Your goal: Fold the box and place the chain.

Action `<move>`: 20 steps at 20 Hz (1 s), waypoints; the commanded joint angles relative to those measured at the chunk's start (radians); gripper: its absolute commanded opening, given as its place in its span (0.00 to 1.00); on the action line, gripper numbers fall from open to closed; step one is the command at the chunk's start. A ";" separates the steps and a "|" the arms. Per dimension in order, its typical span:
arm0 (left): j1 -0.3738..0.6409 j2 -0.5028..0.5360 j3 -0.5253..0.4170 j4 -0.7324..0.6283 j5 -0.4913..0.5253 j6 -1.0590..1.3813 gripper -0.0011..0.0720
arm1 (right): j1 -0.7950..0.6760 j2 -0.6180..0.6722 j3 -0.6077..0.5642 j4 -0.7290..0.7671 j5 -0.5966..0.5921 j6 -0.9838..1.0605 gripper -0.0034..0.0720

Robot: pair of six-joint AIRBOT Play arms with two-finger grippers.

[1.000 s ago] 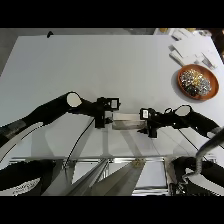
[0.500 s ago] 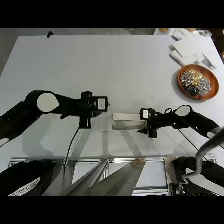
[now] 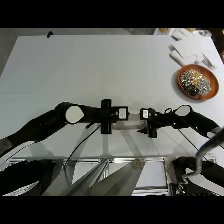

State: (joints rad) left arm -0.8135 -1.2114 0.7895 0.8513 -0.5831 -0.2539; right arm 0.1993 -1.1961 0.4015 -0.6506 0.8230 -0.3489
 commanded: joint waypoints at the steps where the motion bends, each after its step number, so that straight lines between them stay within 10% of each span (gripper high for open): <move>1: -0.014 -0.079 -0.001 -0.171 0.290 0.006 0.03 | 0.000 -0.001 0.000 0.000 0.000 0.000 0.58; 14: 0.033 -0.166 0.000 -0.294 0.278 -0.064 0.03 | 0.000 -0.001 0.000 0.000 0.000 0.000 0.58; 20: 0.047 0.083 0.000 -0.021 -0.082 -0.074 0.03 | 0.000 -0.001 0.000 0.000 0.000 0.000 0.58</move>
State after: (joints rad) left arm -0.7723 -1.2251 0.7887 0.6964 -0.4595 -0.3191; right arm 0.1993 -1.1961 0.4015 -0.6506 0.8223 -0.3477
